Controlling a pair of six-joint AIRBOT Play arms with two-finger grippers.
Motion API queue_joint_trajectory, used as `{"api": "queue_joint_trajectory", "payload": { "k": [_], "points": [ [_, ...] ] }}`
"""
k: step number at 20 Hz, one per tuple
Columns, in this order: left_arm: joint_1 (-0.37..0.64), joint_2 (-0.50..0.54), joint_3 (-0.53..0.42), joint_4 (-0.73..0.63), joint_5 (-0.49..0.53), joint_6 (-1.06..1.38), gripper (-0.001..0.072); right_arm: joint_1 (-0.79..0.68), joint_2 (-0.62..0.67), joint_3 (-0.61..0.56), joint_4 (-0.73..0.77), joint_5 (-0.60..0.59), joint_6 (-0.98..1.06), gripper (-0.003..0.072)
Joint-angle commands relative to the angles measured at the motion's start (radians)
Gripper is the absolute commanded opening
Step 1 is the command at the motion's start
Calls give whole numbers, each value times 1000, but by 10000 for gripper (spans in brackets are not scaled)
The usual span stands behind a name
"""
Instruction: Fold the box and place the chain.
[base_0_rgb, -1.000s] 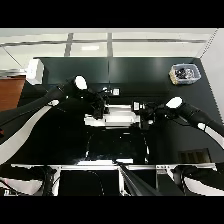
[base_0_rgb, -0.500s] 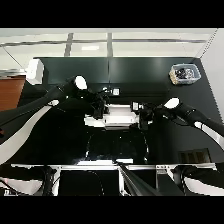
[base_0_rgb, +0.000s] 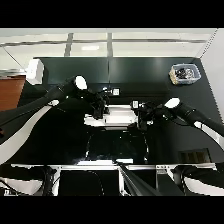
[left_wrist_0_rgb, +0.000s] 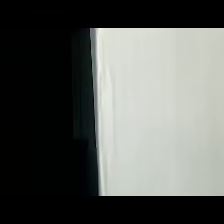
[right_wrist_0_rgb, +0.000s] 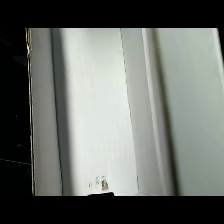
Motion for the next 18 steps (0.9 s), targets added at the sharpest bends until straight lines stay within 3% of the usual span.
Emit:
{"api": "queue_joint_trajectory", "payload": {
  "k": [1,18],
  "points": [
    [0,-1,1,0,0,0,20,-3,0,0,6,6,14,694],
    [0,-1,1,0,1,0,20,-14,-2,-3,-81,-3,11,694]
  ]
}}
